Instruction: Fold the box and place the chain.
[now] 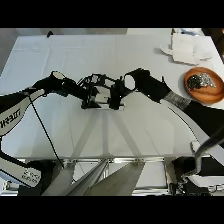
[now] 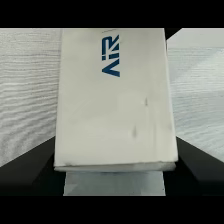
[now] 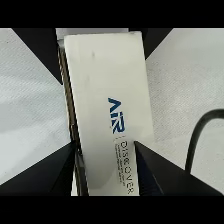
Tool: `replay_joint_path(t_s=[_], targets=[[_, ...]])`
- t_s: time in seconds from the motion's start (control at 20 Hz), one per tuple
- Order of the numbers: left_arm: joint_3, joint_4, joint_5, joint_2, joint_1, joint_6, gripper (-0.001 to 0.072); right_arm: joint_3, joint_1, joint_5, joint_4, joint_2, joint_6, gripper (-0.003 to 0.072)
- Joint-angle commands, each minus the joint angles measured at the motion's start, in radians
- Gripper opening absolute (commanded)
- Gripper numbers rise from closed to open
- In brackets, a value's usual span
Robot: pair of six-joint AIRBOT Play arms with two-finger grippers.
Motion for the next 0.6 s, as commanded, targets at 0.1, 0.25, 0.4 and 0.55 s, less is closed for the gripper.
replay_joint_path(t_s=[0.1, 0.25, 0.4, 0.55], targets=[[0.0, 0.0, 0.001, 0.0, 0.0, 0.0, 0.032, -0.004, 0.002, -0.004, -0.001, 0.047, 0.0, 0.0415], [0.0, 0.0, 0.001, 0.0, 0.0, 0.0, 0.032, -0.003, -0.001, -0.004, 0.003, 0.11, 0.042, 0.0404], [0.0, 0.0, 0.001, 0.0, 0.0, 0.0, 0.032, -0.004, -0.037, -0.003, 0.177, 0.128, 0.165, 0.0178], [0.0, 0.0, 0.001, 0.0, 0.0, 0.0, 0.032, -0.004, -0.088, -0.043, 0.459, 0.082, 0.215, 0.0012]])
